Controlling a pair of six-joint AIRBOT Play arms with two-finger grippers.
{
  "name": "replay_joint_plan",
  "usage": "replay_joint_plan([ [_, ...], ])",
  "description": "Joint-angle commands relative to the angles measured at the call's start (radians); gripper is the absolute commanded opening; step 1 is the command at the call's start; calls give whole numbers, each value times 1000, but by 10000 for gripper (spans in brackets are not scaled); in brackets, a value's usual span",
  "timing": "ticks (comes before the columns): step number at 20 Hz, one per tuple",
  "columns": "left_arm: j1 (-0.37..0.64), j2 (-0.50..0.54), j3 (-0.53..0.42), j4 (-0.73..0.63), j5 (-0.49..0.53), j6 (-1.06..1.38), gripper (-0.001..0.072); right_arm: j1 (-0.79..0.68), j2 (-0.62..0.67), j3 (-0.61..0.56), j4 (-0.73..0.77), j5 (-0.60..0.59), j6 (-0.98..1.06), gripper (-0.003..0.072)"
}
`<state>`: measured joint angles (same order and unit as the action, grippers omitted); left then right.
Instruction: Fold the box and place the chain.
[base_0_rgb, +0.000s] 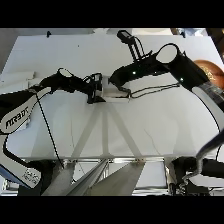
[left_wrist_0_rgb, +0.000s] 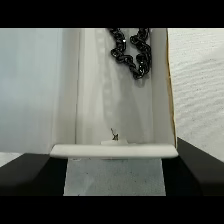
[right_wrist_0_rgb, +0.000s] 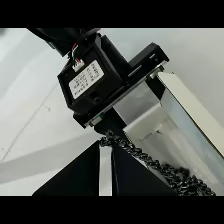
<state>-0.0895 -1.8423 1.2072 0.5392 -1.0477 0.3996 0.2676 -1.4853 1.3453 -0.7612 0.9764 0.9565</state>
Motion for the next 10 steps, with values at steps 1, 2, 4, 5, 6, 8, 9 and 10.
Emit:
replay_joint_plan([
  [1, 0, 0, 1, 0, 0, 0, 162, 11, -61, 1, 2, -9, -15, 15],
  [2, 0, 0, 1, 0, 0, 0, 162, 14, -79, 1, -29, 9, -15, 16],
  [4, 0, 0, 1, 0, 0, 0, 162, 22, -98, 1, -93, 42, -15, 232],
  [5, 0, 0, 1, 0, 0, 0, 162, 24, -96, 1, -113, 47, -15, 317],
  [6, 0, 0, 1, 0, 0, 0, 162, 23, -89, 1, -115, 48, -16, 317],
  [8, 0, 0, 1, 0, 0, 0, 162, 12, -60, 3, -121, 47, -16, 317],
  [9, 0, 0, 1, 0, 0, 0, 162, 0, -38, 4, -135, 45, -14, 317],
  [10, 0, 0, 1, 0, 0, 0, 162, -18, -14, 4, -164, 44, -3, 317],
])
